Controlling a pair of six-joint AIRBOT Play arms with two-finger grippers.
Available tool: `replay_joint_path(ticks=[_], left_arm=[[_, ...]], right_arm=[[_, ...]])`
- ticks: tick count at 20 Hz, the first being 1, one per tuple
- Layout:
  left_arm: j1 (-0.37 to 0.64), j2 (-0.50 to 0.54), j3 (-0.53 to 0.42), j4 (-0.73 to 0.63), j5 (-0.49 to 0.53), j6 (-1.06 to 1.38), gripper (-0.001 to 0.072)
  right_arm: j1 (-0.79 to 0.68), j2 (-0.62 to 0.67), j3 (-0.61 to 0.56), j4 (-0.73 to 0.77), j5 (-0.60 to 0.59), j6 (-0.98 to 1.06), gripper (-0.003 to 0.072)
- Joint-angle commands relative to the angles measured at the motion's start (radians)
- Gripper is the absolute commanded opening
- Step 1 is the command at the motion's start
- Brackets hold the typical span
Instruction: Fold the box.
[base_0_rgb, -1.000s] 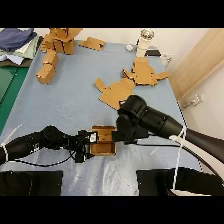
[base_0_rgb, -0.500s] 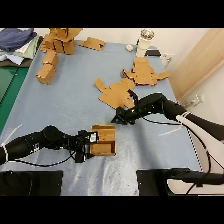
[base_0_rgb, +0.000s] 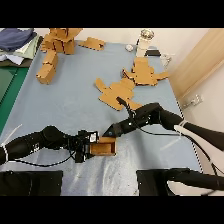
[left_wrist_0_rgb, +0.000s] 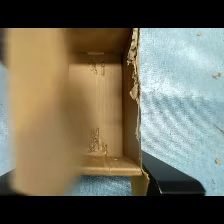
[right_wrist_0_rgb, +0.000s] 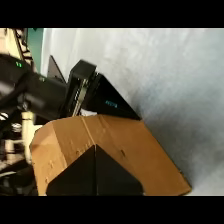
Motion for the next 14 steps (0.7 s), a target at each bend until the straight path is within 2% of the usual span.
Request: replay_joint_path(ticks=[1, 4, 7, 14], left_arm=[[0.0, 0.0, 0.0, 0.0, 0.001, 0.0, 0.0454], [0.0, 0.0, 0.0, 0.0, 0.0, 0.0, 0.0454], [0.0, 0.0, 0.0, 0.0, 0.001, 0.0, 0.0454], [0.0, 0.0, 0.0, 0.0, 0.0, 0.0, 0.0454]], right_arm=[[0.102, 0.156, -0.073, -0.124, 0.144, -0.08, 0.0003], [0.235, 0.33, -0.117, -0.317, 0.335, -0.07, 0.0004], [0.338, 0.459, -0.146, -0.481, 0.462, -0.028, 0.0004], [0.579, 0.589, -0.272, -0.809, 0.734, -0.028, 0.0005]])
